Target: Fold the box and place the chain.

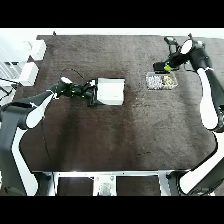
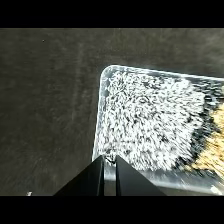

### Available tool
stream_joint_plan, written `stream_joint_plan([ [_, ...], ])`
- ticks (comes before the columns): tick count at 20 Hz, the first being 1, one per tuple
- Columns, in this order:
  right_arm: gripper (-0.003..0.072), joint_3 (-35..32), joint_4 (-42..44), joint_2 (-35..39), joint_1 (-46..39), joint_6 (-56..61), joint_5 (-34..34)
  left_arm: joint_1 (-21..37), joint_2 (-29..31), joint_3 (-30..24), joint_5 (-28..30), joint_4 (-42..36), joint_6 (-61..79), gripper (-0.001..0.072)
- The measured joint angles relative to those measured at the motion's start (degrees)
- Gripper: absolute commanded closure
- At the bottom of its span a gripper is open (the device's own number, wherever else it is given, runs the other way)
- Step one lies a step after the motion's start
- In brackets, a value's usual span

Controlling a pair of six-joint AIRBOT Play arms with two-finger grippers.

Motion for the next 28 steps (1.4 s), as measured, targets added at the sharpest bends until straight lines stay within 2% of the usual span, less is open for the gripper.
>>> stream_joint_plan([
  [3, 0.0671, 0.9, -0.4, 6.6, 0.3, -1.0, 1.9, 0.0, 0.0, 0.0, 0.0, 0.0, 0.0, 0.04],
  [7, 0.067, 1.3, -0.4, 19.2, 2.8, -2.8, 2.8, 0.0, 0.0, 0.0, 0.0, 0.0, 0.0, 0.04],
  [11, 0.067, 1.4, -0.4, 30.1, 8.8, -4.2, 3.3, 0.0, 0.0, 0.0, 0.0, 0.0, 0.0, 0.04],
  [14, 0.0671, 1.4, -0.3, 34.9, 15.5, -4.8, 3.4, 0.0, 0.0, 0.0, 0.0, 0.0, 0.0, 0.04],
  [21, 0.067, -1.0, -0.3, 37.2, 31.4, -5.4, 1.6, 0.0, 0.0, 0.0, 0.0, 0.0, 0.0, 0.04],
  [24, 0.067, -5.3, 1.6, 36.5, 35.1, -5.2, -2.1, 0.0, 0.0, 0.0, 0.0, 0.0, 0.0, 0.04],
  [28, 0.0671, -14.0, 4.5, 35.0, 36.8, -4.3, -11.2, 0.0, 0.0, 0.0, 0.0, 0.0, 0.0, 0.04],
])
